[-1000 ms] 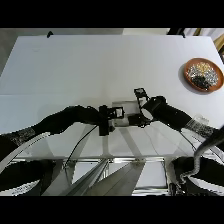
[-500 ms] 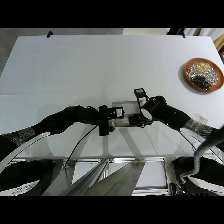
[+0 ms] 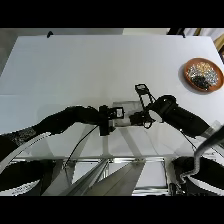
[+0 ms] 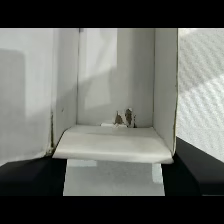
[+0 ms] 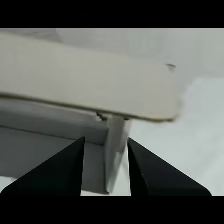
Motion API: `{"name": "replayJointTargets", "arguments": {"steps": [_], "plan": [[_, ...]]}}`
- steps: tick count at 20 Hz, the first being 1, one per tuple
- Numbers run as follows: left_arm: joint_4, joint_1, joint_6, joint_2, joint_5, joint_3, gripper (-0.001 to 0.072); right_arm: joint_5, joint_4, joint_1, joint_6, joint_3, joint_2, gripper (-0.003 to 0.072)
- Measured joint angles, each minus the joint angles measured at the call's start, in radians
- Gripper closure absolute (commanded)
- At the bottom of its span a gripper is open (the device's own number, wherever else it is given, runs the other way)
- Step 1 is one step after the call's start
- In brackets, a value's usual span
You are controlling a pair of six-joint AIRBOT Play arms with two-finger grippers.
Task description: Fold the box and place the chain.
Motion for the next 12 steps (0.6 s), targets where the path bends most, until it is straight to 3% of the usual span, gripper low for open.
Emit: {"name": "replayJointTargets", "arguments": {"steps": [7, 12], "plan": [[0.0, 0.0, 0.0, 0.0, 0.002, 0.0, 0.0499, 0.11, -0.04, -0.032, -0.1, 0.022, 0.084, 0.039], [0.0, 0.0, 0.0, 0.0, 0.002, 0.0, 0.0499, 0.156, -0.048, -0.196, -0.298, 0.192, 0.13, 0.0391]]}}
